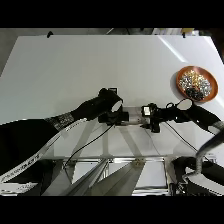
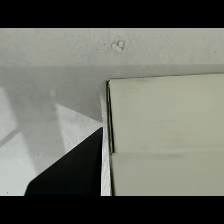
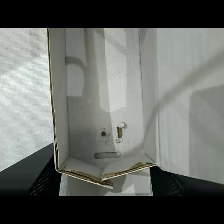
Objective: Fold the box and place the chain.
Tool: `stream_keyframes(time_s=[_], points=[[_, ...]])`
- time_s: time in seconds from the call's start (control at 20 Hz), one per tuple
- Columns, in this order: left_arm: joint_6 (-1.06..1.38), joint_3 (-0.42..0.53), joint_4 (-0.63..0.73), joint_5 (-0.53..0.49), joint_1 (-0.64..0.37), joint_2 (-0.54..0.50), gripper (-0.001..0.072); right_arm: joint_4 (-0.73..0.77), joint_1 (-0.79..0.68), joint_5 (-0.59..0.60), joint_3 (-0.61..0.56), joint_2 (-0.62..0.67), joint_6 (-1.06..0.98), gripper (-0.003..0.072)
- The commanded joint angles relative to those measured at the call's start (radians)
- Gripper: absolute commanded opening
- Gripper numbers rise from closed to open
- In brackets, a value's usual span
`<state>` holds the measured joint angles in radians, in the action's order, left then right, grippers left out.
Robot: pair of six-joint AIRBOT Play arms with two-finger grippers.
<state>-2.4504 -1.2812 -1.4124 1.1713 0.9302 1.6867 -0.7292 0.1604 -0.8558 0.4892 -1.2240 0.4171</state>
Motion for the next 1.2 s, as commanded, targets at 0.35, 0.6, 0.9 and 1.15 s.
stream_keyframes(time_s=[0.35, 0.6, 0.9, 1.15], points=[[0.0, -0.001, -0.006, -0.001, 0.0, 0.02, 0.0, 0.0, 0.0, 0.0, 0.0, 0.0, 0.0, 0.0406], [0.035, -0.001, 0.018, 0.0, -0.003, 0.003, 0.0187, 0.0, 0.0, 0.0, 0.0, 0.0, 0.0, 0.0406], [0.264, -0.001, 0.043, 0.046, -0.064, -0.133, 0.0317, 0.0, 0.0, 0.0, 0.0, 0.0, -0.001, 0.0406], [0.544, 0.003, 0.037, 0.121, -0.146, -0.282, 0.0339, 0.0, 0.0, 0.0, 0.0, 0.0, 0.0, 0.0406]])
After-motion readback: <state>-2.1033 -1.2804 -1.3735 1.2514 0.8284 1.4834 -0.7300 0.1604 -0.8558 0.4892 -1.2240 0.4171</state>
